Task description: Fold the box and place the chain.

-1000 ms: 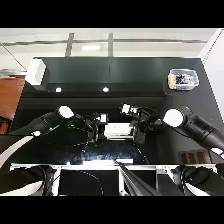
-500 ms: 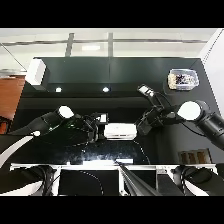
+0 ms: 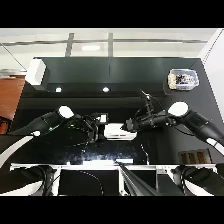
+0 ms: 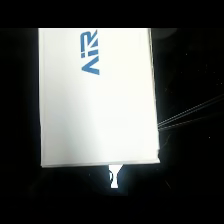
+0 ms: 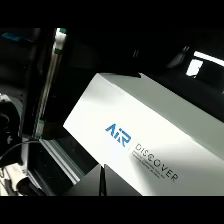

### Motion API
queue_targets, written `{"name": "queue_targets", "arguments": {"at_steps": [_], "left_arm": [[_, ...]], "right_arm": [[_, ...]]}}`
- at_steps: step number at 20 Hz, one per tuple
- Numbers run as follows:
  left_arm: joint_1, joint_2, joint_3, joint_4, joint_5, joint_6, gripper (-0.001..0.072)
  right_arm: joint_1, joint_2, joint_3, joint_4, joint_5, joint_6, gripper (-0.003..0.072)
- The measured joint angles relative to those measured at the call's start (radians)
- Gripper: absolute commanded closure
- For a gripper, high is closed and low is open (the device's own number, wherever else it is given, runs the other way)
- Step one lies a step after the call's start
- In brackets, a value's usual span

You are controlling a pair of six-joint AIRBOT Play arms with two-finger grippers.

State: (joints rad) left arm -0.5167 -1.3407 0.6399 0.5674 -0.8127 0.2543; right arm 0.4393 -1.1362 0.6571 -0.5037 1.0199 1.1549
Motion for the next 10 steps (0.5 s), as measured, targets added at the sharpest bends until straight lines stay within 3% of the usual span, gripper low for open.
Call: {"name": "queue_targets", "arguments": {"at_steps": [10], "left_arm": [[0.0,0.0,0.0,0.001,-0.001,0.001,0.0228]], "right_arm": [[0.041,-0.125,-0.005,0.059,-0.02,-0.006,0.0652]]}}
